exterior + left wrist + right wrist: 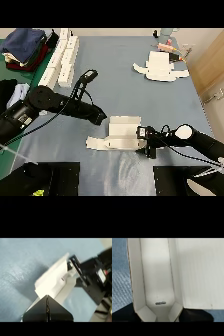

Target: Fold the box.

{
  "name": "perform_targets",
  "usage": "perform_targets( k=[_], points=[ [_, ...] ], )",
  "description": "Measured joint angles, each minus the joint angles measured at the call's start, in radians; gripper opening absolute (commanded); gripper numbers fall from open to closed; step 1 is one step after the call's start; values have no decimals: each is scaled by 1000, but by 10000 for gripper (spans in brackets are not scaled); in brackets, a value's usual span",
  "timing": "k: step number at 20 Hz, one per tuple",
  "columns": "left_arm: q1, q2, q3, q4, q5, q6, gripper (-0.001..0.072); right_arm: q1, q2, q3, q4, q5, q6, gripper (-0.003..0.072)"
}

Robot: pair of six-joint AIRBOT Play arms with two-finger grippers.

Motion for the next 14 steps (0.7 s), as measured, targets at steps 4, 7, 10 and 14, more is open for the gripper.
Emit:
perform_targets(
  k=[4, 7, 10, 14],
  points=[
    [6, 45, -14, 56, -69, 171, 529, 0, 0, 0, 0, 0, 0, 597],
    [9, 50, -33, 71, -92, 319, 532, 0, 0, 0, 0, 0, 1, 597],
    [45, 51, -100, 41, -95, 538, 550, 0, 0, 0, 0, 0, 1, 597],
    [83, 50, -247, -68, -49, 842, 550, 0, 0, 0, 0, 0, 1, 598]
  ],
)
